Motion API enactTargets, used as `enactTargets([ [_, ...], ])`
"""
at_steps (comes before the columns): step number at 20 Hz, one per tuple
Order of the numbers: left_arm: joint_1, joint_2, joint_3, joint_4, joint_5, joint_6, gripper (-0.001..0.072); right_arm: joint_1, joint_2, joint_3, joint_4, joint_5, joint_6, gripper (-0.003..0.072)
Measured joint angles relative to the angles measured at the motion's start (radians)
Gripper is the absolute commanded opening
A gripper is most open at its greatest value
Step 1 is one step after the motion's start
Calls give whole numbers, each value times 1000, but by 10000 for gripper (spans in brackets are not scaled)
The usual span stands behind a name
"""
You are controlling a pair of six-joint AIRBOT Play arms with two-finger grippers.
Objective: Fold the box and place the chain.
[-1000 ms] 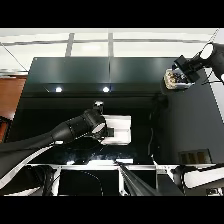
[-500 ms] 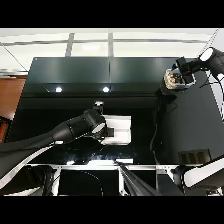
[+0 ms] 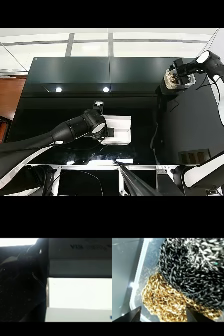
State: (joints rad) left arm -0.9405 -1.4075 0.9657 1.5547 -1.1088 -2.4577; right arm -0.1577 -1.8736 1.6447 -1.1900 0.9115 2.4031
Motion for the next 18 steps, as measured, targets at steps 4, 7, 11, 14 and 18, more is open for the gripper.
enactTargets([
  [4,0,0,0,0,0,0,26,9,-19,0,7,-6,-12,415],
  [7,0,0,0,0,0,0,26,13,-24,0,12,-11,-37,77],
  [11,0,0,0,0,0,0,26,11,-22,0,11,5,-116,13],
  [14,0,0,0,0,0,0,26,2,6,1,3,38,-232,6],
  [18,0,0,0,0,0,0,26,-10,102,18,-8,58,-435,7],
])
